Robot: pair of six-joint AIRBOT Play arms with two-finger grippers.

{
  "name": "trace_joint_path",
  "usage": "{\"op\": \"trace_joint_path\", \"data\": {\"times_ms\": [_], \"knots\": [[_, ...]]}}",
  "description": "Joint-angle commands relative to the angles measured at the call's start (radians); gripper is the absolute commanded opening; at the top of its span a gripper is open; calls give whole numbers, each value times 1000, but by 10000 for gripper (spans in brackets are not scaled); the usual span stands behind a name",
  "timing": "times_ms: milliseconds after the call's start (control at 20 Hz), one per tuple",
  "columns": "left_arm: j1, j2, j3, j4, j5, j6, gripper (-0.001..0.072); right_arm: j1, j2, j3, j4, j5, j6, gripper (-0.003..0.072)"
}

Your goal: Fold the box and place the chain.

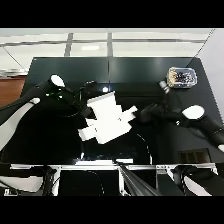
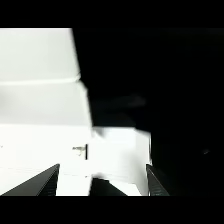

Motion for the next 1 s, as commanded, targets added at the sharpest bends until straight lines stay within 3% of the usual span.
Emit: {"op": "trace_joint_path", "data": {"times_ms": [0,100,200,350,700,750,800,950], "knots": [[-35,154,-56,-12,77,68,22,-124,37,164,-243,260,15,595],[-87,238,-130,-14,250,227,24,-114,37,189,-314,340,-96,595],[-126,243,-163,-3,341,444,26,-68,34,163,-362,331,-180,595],[-162,204,-163,19,364,658,26,26,34,89,-374,271,-303,594],[-185,126,-163,30,357,657,26,209,30,-10,-413,127,-328,596],[-185,124,-163,30,358,657,26,222,27,-22,-413,121,-335,623],[-185,123,-163,30,358,657,26,232,24,-32,-413,114,-348,708],[-185,116,-163,30,358,653,26,247,7,-45,-420,111,-413,707]]}}
